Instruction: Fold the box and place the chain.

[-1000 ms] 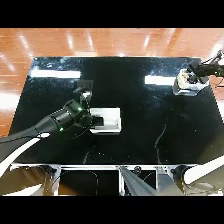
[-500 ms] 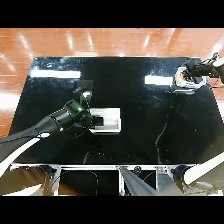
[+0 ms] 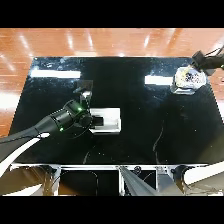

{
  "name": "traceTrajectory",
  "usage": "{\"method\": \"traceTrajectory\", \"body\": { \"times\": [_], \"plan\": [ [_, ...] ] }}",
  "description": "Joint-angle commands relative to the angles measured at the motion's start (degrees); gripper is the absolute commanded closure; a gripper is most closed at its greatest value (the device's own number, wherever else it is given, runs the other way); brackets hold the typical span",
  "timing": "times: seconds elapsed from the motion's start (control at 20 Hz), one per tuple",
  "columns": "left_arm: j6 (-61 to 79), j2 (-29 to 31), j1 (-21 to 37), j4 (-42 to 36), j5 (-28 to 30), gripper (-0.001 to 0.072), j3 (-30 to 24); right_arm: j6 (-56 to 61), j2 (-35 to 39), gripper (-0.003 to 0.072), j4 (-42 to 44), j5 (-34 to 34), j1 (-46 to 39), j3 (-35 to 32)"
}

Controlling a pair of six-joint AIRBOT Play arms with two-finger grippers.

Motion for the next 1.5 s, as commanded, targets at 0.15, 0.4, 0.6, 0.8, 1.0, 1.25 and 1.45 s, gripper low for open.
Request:
{"method": "traceTrajectory", "body": {
  "times": [0.15,0.4,0.6,0.8,1.0,1.25,1.45],
  "plan": [
    [-0.2,0.0,0.0,0.0,0.0,0.0687,0.0,-4.1,16.4,0.0668,-1.5,-2.9,0.0,0.1],
    [-0.2,0.0,0.0,0.0,0.0,0.0687,0.0,-8.3,27.5,0.0668,1.2,-6.3,0.2,2.5],
    [-0.2,0.0,0.0,0.0,0.0,0.0687,0.0,-12.2,32.1,0.0667,4.7,-6.5,1.9,9.6],
    [-0.2,0.0,0.0,0.0,0.0,0.0687,0.0,-15.1,34.6,0.0666,4.5,-6.3,8.1,16.6],
    [-0.2,0.0,0.0,-0.3,0.0,0.0687,0.0,-16.5,36.8,0.0667,4.5,-6.6,15.6,21.0],
    [-0.2,0.0,0.0,-0.2,0.0,0.0687,0.0,-19.4,40.0,0.0666,4.8,0.7,28.6,21.0],
    [-0.2,0.0,0.0,-0.2,0.0,0.0687,0.0,-22.0,40.0,0.0665,4.5,4.0,42.7,20.3]
  ]
}}
